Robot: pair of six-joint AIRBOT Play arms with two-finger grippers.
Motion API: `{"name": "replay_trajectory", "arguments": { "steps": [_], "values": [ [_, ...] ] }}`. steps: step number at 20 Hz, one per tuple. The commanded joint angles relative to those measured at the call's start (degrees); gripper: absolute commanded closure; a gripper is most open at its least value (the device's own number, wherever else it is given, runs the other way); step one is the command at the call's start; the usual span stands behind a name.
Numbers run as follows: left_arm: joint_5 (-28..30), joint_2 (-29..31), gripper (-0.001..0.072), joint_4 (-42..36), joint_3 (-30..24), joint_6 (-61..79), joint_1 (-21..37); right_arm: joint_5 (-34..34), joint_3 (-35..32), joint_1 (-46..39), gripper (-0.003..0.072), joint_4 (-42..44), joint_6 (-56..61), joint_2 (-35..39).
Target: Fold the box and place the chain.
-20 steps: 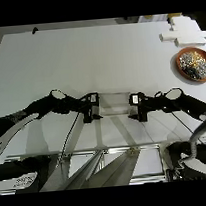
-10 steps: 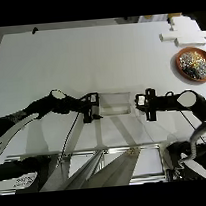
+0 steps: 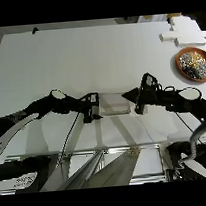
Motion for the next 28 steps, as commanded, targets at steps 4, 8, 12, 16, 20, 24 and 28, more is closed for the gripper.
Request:
{"name": "replay_trajectory", "arguments": {
  "steps": [4, 8, 12, 16, 20, 24, 28],
  "values": [
    [0.00, 0.04, 0.0454, -0.02, -0.02, 0.00, 0.02, -7.23, 0.04, 0.02, 0.0667, 20.46, -2.69, -11.39],
    [0.02, 0.04, 0.0454, -0.02, -0.02, 0.00, 0.02, -10.99, 0.04, 0.04, 0.0667, 19.32, 1.77, -13.55],
    [0.00, 0.04, 0.0454, -0.02, -0.02, 0.00, 0.02, -11.43, 0.04, 0.04, 0.0667, 10.12, 7.19, -13.55],
    [0.00, 0.04, 0.0454, -0.02, -0.02, 0.00, 0.02, -10.29, 0.07, 0.02, 0.0667, 3.41, 13.38, -13.40],
    [0.00, 0.04, 0.0454, -0.02, -0.02, 0.00, 0.02, -7.69, 4.96, -0.02, 0.0667, -14.62, 28.11, -8.39],
    [0.02, 0.04, 0.0454, -0.04, -0.02, 0.00, 0.02, -0.13, 10.88, 0.00, 0.0668, -41.79, 38.71, -1.05],
    [0.00, 0.04, 0.0454, -0.13, -0.02, 0.00, 0.02, 13.42, 10.71, 0.00, 0.0667, -57.40, 18.78, -0.59]
  ]
}}
